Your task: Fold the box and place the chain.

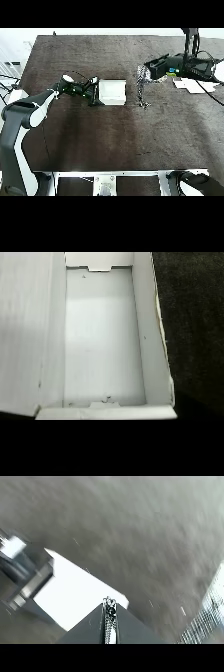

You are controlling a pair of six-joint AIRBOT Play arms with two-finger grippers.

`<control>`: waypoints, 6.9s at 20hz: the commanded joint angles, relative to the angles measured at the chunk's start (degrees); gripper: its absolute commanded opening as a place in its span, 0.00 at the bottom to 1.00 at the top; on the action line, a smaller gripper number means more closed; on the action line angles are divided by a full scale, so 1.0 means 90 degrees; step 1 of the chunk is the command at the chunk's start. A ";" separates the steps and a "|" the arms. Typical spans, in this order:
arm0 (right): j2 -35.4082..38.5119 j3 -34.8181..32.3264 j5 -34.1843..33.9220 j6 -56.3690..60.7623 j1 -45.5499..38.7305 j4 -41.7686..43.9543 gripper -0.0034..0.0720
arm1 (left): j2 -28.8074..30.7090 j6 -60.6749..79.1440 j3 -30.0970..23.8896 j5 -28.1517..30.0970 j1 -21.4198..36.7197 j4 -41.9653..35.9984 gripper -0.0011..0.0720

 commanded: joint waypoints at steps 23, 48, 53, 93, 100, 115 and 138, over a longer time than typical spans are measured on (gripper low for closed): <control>-0.2807 0.0126 -0.2640 -0.0146 0.1768 0.0253 0.06 | 0.0000 0.0002 0.0000 0.0000 -0.0002 0.0002 0.49; -0.3565 0.0058 0.0670 -0.3980 -0.0797 -0.0136 0.71 | 0.0000 0.0002 0.0000 0.0000 -0.0002 0.0002 0.49; -0.4082 0.0381 0.1209 -0.4687 -0.0704 -0.0163 0.71 | 0.0000 0.0002 0.0000 0.0000 -0.0002 0.0002 0.49; -0.1438 0.2662 0.2518 -0.4010 -0.0554 0.0486 0.06 | 0.0002 0.0002 0.0000 0.0000 -0.0002 0.0002 0.49; -0.1146 0.2739 0.2443 -0.3075 0.0211 0.0461 0.06 | 0.0000 0.0002 0.0000 0.0000 -0.0002 0.0002 0.49; -0.1741 0.1426 0.0204 -0.1540 0.1282 0.0483 0.06 | 0.0000 0.0002 0.0000 0.0002 -0.0002 0.0002 0.49; -0.1307 0.1443 0.0495 -0.2232 0.0185 0.0097 0.06 | 0.0000 0.0002 0.0000 0.0000 -0.0002 0.0002 0.49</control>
